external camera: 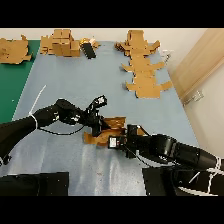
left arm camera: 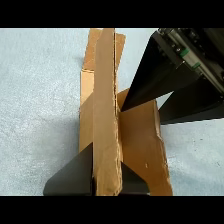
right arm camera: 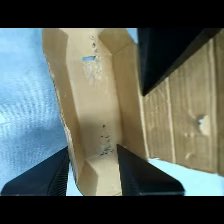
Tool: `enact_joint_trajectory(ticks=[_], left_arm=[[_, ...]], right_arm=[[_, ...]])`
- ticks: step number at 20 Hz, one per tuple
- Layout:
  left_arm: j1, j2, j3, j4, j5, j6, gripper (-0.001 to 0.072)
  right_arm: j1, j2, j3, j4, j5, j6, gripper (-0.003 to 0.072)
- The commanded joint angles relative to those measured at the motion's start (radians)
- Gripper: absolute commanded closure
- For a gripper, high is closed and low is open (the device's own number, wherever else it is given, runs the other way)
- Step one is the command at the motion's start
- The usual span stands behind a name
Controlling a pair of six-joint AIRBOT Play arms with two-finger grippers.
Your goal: Fold the box.
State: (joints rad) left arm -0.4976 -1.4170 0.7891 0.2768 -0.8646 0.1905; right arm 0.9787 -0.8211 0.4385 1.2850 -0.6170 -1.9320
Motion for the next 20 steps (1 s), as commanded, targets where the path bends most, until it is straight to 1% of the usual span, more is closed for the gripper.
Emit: enact_joint_trajectory(ticks=[1, 2, 3, 4, 5, 8, 10, 12, 15, 16, 17, 18, 20], left_arm=[[0.000, 0.000, 0.000, 0.000, 0.000, 0.000, 0.0696], [0.000, 0.000, 0.000, 0.000, 0.000, 0.000, 0.0696], [0.000, 0.000, 0.000, 0.000, 0.000, 0.000, 0.0696], [0.000, 0.000, 0.000, 0.000, 0.000, 0.000, 0.0696], [0.000, 0.000, 0.000, 0.000, 0.000, 0.000, 0.0696], [0.000, 0.000, 0.000, 0.000, 0.000, 0.000, 0.0696], [0.000, 0.000, 0.000, 0.000, 0.000, 0.000, 0.0696], [0.000, 0.000, 0.000, 0.000, 0.000, 0.000, 0.0696], [0.000, 0.000, 0.000, 0.000, 0.000, 0.000, 0.0696], [0.000, 0.000, 0.000, 0.000, 0.000, 0.000, 0.0696], [0.000, 0.000, 0.000, 0.000, 0.000, 0.000, 0.0696], [0.000, 0.000, 0.001, 0.000, 0.000, 0.000, 0.0696], [0.000, 0.000, 0.000, 0.000, 0.000, 0.000, 0.0696]], right_arm=[[-0.001, 0.002, 0.001, -0.033, 0.034, 0.006, 0.0217], [-0.001, 0.002, 0.001, -0.032, 0.039, 0.006, 0.0209], [-0.001, 0.002, 0.001, -0.032, 0.038, 0.017, 0.0165], [-0.001, 0.002, 0.001, -0.032, 0.037, 0.022, 0.0163], [-0.001, 0.002, 0.001, -0.032, 0.037, 0.022, 0.0119], [-0.001, 0.002, 0.001, -0.028, 0.032, 0.033, 0.0120], [-0.001, 0.005, 0.001, -0.004, 0.004, 0.034, 0.0120], [-0.001, 0.008, 0.001, -0.004, -0.013, 0.102, 0.0121], [-0.027, 0.010, 0.000, 0.016, -0.005, 0.113, 0.0121], [-0.055, 0.010, -0.002, 0.048, 0.010, 0.084, 0.0120], [-0.090, 0.012, -0.002, 0.114, 0.022, -0.005, 0.0120], [-0.125, 0.012, -0.001, 0.203, 0.026, -0.117, 0.0120], [-0.205, 0.012, -0.001, 0.430, 0.003, -0.379, 0.0119]])
